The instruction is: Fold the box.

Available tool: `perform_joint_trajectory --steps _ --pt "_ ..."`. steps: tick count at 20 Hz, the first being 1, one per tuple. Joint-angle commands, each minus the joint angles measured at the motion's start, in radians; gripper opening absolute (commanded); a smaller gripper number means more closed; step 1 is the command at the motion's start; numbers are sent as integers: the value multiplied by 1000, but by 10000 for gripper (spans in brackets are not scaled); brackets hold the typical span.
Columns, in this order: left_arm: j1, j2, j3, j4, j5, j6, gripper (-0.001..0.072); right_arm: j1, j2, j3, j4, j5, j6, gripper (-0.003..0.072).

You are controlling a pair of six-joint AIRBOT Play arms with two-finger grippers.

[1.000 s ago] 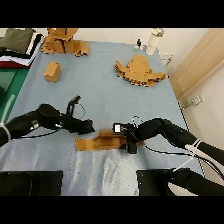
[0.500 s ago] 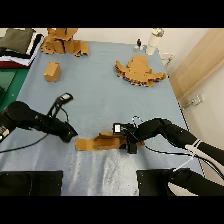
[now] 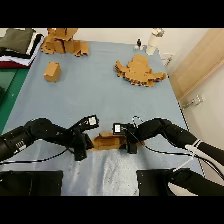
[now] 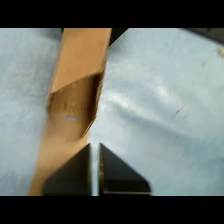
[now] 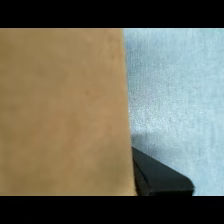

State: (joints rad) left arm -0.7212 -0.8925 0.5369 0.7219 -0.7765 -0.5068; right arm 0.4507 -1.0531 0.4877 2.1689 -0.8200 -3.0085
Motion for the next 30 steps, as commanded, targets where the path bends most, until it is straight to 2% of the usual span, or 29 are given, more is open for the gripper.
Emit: perform_joint_trajectory --steps 1,3,6,9,10,15,22,26,30 --pt "-44 -18 -2 -268 107 -218 12 0 0 0 0 0 0 501" --pt "-43 -49 -2 -394 175 -349 11 0 0 0 0 0 0 501" --pt "-44 -177 -2 -666 118 -331 11 0 0 0 0 0 0 501" --pt "-41 -306 3 -958 96 -178 11 0 0 0 0 0 0 501" --pt "-34 -332 14 -1000 97 -137 11 0 0 0 0 0 0 501" --pt "42 -352 70 -909 134 -164 10 0 0 0 0 0 0 501" --pt "69 -353 73 -636 241 -322 11 0 0 0 0 0 0 501" --pt "77 -382 98 -625 251 -332 11 0 0 0 0 0 0 501" --pt "81 -463 166 -624 203 -327 11 0 0 0 0 0 0 501"
